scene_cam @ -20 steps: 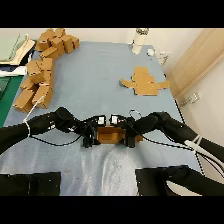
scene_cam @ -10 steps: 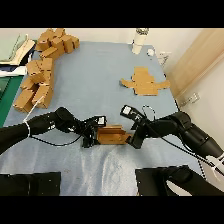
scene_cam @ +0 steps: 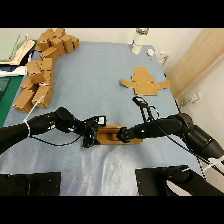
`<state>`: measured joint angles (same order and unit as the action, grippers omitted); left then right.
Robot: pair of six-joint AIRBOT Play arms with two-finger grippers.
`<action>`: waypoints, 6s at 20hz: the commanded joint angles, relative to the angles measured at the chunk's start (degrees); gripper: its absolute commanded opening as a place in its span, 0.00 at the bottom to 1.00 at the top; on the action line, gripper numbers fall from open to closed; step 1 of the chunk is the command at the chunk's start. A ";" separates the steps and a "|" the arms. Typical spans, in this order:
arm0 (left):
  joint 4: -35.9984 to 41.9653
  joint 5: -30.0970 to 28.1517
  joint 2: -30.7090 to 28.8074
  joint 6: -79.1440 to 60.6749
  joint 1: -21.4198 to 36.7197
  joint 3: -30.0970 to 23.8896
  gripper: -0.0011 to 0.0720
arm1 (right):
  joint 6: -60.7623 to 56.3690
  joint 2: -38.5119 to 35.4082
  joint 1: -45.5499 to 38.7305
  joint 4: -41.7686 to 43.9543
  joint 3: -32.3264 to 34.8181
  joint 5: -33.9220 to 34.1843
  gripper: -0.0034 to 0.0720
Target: Fold the box.
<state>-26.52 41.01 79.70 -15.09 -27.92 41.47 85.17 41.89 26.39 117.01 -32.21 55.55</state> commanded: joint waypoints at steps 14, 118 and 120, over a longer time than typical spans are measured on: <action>-0.02 -0.04 0.00 -0.04 0.07 0.00 0.74 | -2.80 21.81 2.19 8.70 -8.79 -14.36 0.05; 0.24 -1.36 0.00 -0.04 0.04 0.02 0.74 | -20.63 0.94 -2.82 -33.27 3.54 13.11 0.15; 0.94 -2.32 0.00 -0.02 0.07 0.00 0.74 | -20.63 3.65 -3.19 -28.76 4.15 11.80 0.15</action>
<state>-26.26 39.92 79.72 -15.18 -27.92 41.47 68.27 42.96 25.19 78.85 -28.64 66.92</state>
